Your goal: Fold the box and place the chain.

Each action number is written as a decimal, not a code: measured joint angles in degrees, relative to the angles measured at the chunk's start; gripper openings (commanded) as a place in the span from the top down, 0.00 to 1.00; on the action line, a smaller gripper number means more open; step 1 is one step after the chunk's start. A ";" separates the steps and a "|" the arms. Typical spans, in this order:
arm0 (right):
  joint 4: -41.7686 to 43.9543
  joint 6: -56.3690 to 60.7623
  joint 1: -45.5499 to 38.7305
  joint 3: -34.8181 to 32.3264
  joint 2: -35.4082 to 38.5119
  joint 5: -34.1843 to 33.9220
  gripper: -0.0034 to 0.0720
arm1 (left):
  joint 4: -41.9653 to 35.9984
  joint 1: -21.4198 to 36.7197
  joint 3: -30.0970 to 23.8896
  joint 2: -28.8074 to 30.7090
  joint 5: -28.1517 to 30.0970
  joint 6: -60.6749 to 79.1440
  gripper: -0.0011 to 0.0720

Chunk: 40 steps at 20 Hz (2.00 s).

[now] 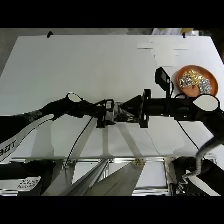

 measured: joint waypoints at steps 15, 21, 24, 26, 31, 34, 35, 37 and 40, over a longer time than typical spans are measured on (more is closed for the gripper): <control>-14.36 3.87 0.79 -0.11 -1.84 -1.86 0.93 | 0.02 0.00 0.00 0.00 0.00 0.02 0.64; -17.42 6.75 0.79 0.72 -8.07 -0.83 0.70 | 0.02 -0.02 0.00 0.00 0.00 0.02 0.64; -16.96 6.99 0.00 5.31 -11.21 0.83 0.78 | 0.02 -0.02 0.00 0.00 0.00 0.02 0.64; -16.92 7.21 -1.42 10.03 -13.16 3.19 0.93 | 0.00 -0.02 0.00 0.00 0.00 0.02 0.64; -19.10 8.26 -4.96 17.86 -18.47 5.11 0.93 | 0.02 -0.02 0.00 0.00 0.00 0.02 0.64; -25.75 11.87 -5.66 19.23 -22.62 5.09 0.93 | 0.02 -0.02 0.00 0.00 0.00 0.02 0.64; -28.33 13.94 -5.77 19.45 -23.96 5.29 0.93 | 0.00 0.00 0.00 0.00 0.00 0.02 0.64; -32.46 18.53 -5.92 19.78 -25.88 5.57 0.93 | 0.00 -0.02 0.00 0.00 0.00 0.02 0.64; -35.08 22.56 -5.95 19.96 -27.19 6.05 0.93 | 0.02 -0.02 0.00 0.00 0.00 0.02 0.64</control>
